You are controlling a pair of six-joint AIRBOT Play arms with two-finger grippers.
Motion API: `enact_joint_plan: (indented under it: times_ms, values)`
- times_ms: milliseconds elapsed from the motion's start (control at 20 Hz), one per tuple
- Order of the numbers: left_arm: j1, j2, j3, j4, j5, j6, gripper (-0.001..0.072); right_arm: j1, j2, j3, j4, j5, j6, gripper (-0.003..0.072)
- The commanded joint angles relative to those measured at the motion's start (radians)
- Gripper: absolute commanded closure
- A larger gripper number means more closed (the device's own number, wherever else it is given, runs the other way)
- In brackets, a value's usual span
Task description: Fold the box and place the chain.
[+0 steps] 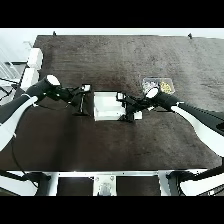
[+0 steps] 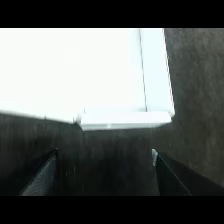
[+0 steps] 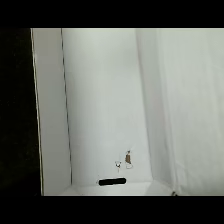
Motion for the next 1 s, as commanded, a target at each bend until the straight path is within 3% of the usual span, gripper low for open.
enact_joint_plan:
  times_ms: [0, 950]
  values:
    - [-0.024, -0.006, -0.001, -0.003, 0.041, 0.002, -0.0011, 0.001, 0.000, 0.000, 0.000, 0.000, 0.000, 0.0092]
    - [-0.024, -0.049, -0.015, -0.080, -0.017, 0.020, -0.0011, 0.001, 0.000, 0.000, 0.000, 0.000, 0.000, 0.0092]
